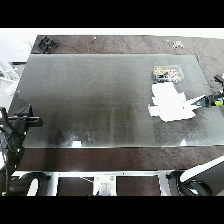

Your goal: Fold the box and place the chain.

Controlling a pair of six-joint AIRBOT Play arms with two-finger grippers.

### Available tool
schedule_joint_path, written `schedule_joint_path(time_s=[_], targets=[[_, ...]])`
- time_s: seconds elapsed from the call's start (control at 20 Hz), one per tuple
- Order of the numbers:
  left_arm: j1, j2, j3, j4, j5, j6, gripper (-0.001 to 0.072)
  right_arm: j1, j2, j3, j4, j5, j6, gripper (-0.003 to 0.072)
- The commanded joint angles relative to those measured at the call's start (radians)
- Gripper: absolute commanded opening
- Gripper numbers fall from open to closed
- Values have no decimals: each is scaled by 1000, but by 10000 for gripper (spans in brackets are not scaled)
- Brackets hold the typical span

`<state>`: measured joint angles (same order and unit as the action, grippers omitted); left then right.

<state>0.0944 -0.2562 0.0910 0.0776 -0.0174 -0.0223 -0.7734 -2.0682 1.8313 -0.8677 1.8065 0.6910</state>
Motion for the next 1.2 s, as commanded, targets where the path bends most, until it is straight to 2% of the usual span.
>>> schedule_joint_path(time_s=[0.0, 0.2, 0.35, 0.5, 0.6, 0.75, 0.85, 0.9, 1.15], targets=[[1, 1, 0, 0, 0, 0, 22, 47, 50, -76, 118, 31, 20, 1], [1, 1, 0, 0, 0, 0, 22, 185, 180, -277, 184, -35, 17, 1], [1, 1, 0, 0, 0, 0, 22, 315, 313, -449, 334, -201, 8, 0], [1, 1, 0, 0, 0, 0, 22, 456, 402, -557, 460, -317, 25, 1], [1, 1, 0, 0, 0, 0, 22, 562, 410, -573, 468, -412, 80, 1], [1, 1, 0, 0, 0, 0, 22, 705, 410, -575, 468, -621, 150, 1], [1, 1, 0, 0, 3, 0, 22, 759, 409, -575, 467, -730, 175, 1], [1, 1, 0, 0, 2, 0, 22, 774, 407, -575, 463, -763, 193, 1], [1, 1, 0, 0, 0, 0, 22, 789, 363, -576, 436, -768, 214, 1]])
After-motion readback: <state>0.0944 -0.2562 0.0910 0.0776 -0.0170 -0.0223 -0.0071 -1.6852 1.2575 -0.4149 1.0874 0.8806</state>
